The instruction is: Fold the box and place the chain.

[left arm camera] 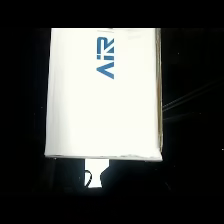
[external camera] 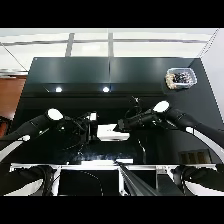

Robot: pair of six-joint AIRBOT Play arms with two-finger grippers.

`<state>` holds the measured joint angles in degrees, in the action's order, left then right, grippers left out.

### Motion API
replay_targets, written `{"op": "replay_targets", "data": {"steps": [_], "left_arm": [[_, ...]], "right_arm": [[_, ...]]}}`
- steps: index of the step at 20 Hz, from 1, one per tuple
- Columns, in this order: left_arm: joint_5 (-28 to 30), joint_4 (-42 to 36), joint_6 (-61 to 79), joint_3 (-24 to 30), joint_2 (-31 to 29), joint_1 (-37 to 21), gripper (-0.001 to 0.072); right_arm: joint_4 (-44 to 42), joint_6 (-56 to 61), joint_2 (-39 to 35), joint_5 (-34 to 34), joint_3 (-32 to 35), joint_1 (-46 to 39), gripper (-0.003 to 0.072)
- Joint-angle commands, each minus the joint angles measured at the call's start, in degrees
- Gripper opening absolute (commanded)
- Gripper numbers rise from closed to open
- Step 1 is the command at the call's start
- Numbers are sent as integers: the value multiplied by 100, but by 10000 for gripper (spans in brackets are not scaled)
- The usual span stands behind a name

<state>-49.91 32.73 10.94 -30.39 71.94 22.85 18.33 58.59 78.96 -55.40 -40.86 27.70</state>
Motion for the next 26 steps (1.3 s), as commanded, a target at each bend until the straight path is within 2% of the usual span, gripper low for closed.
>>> {"op": "replay_targets", "data": {"steps": [1, 5, 6, 7, 8, 10, 12, 14, 17, 21, 26], "left_arm": [[2, -13, -15, -4, -2, 0, 371], [13, -37, -26, -7, -2, -11, 375], [17, -33, -26, -7, -4, -11, 441], [2, 0, -37, -7, -26, -13, 558], [-13, 153, -129, -7, -103, -22, 712], [-26, 848, -466, -7, -369, -48, 720], [-81, 1320, -1095, -9, -745, -162, 720], [-549, 1384, -1416, -94, -1147, -251, 720], [-568, 1158, -2092, -431, -1449, 61, 713], [138, 1154, -2588, -1086, -1069, 975, 712], [249, 1019, -2643, -1880, 151, 1766, 712]], "right_arm": [[81, 11, 22, 85, 4, 26, 15], [297, -74, -190, -568, -129, -306, 15], [374, -72, -354, -859, -205, -487, 15], [468, -72, -581, -1204, -308, -723, 15], [595, -68, -839, -1504, -398, -977, 15], [938, 4, -1449, -1932, -485, -1587, 15], [1488, 208, -2002, -2028, -485, -2256, 15], [1781, 275, -2258, -2035, -483, -2793, 16], [1799, 282, -2284, -1950, -483, -3268, 16], [1797, 278, -2284, -1764, -483, -3300, 18], [1847, 280, -2284, -1768, -483, -3300, 18]]}}
